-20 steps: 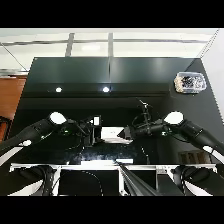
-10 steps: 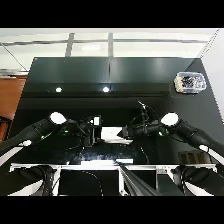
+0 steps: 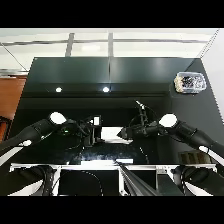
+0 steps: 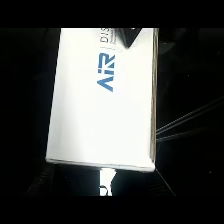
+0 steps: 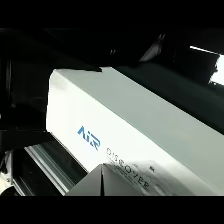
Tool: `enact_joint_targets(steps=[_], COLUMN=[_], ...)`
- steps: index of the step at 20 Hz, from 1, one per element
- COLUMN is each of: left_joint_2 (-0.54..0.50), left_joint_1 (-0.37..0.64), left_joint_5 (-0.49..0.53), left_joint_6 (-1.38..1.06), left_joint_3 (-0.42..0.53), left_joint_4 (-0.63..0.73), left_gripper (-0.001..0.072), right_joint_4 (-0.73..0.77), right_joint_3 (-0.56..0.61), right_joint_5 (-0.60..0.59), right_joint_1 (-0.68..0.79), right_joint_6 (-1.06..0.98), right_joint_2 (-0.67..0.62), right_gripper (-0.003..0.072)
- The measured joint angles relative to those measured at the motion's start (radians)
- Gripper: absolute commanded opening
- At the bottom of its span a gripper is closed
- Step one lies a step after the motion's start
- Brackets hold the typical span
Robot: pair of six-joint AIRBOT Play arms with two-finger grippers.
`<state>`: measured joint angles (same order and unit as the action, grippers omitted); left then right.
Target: Fold the box and place the chain.
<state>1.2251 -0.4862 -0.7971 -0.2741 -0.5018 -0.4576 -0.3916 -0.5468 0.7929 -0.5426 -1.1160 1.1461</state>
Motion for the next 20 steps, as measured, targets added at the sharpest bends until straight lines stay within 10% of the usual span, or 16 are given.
enact_joint_targets(steps=[4,6,14,20], left_joint_2=[0.0,-0.004,-0.185,-0.278], left_joint_1=[0.001,0.001,0.001,-0.056], left_joint_5=[-0.002,-0.002,-0.005,-0.013], left_joint_6=[0.0,-0.003,0.145,0.305], left_joint_3=[-0.001,-0.002,-0.002,-0.05], left_joint_4=[-0.002,-0.006,-0.221,-0.265], left_gripper=[0.0468,0.0714,0.0714,0.0713], right_joint_4=[-0.04,-0.07,-0.27,-0.361], right_joint_3=[-0.071,-0.115,-0.186,-0.176], right_joint_5=[0.15,0.245,0.551,0.539], right_joint_1=[0.109,0.205,0.661,0.757], right_joint_6=[0.036,0.042,0.031,-0.008], right_joint_2=[-0.072,-0.132,-0.375,-0.414], right_gripper=[0.0004,0.0004,0.0004,0.0004])
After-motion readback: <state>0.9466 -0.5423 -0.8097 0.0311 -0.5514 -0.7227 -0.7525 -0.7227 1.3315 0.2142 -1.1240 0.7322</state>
